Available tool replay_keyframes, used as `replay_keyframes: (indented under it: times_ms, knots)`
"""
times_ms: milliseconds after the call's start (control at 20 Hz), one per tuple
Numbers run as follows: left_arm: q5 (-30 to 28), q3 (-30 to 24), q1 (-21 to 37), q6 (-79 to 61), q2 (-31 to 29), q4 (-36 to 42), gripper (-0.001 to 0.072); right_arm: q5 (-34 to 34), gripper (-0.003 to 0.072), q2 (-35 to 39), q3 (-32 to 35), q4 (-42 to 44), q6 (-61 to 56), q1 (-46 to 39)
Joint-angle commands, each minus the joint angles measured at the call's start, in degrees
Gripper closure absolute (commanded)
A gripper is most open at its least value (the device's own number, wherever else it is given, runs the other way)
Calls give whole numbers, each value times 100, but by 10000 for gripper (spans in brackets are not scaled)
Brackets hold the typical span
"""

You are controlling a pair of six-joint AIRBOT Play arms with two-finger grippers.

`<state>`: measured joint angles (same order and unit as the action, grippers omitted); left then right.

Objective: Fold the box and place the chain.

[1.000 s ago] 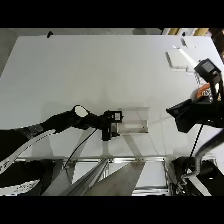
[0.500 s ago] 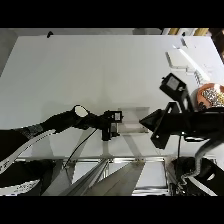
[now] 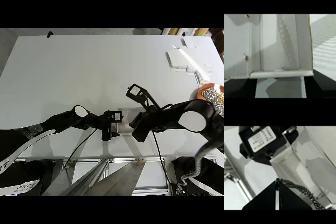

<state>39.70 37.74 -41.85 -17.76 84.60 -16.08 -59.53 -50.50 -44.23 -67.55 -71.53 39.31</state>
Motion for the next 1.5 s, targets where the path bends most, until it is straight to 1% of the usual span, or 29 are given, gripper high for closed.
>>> replay_keyframes:
  times_ms: [0, 100, 150, 200, 250, 300, 350, 400, 500, 550, 600, 650, 750, 800, 900, 1200, 1450]
  knots:
    - [-2, 0, 4, -2, -2, 0, 542, 415, 649, -160, 330, -251, 0, 133]
    - [-2, 0, 4, -2, -4, -2, 542, 457, 614, -164, 525, -271, 4, 133]
    - [-2, 0, 4, -2, -2, 0, 542, 437, 519, -164, 586, -315, 4, 133]
    - [-2, 0, 4, -2, -2, 0, 542, 398, 457, -157, 597, -376, 4, 133]
    - [-2, 0, 4, -2, -4, 0, 542, 352, 458, -103, 597, -457, 20, 131]
    - [-2, 0, 4, -2, -4, 0, 542, 195, 483, 20, 597, -463, 275, 81]
    - [-2, 0, 4, -2, -4, 0, 542, -103, 543, 170, 595, -417, 675, -22]
    - [-2, 0, 4, -2, -4, 0, 542, -518, 565, 352, 597, -457, 1272, -199]
    - [-2, 0, 4, -2, -4, 0, 542, -1327, 569, 704, 597, -610, 2817, -750]
    - [-2, 0, 4, -2, -4, 0, 542, -1539, 570, 828, 597, -640, 3609, -1121]
    - [-2, 0, 4, -2, -4, -2, 542, -1591, 582, 907, 599, -660, 4389, -1567]
    - [-2, 0, 4, -2, -4, 0, 542, -1493, 583, 916, 608, -675, 4883, -1982]
    - [-2, 0, 4, -2, -2, 0, 542, -975, 582, 835, 697, -704, 5246, -2756]
    - [-2, 0, 4, -2, -4, 0, 542, -745, 582, 730, 758, -706, 5392, -3069]
    - [0, 0, 4, -2, -4, -2, 542, -498, 582, 409, 866, -730, 5884, -3449]
    - [-2, 0, 4, -2, -4, 0, 542, -24, 582, -752, 903, -1054, 6542, -3515]
    - [0, 0, 4, -2, -4, 0, 542, 68, 582, -1248, 903, -1373, 6916, -3515]
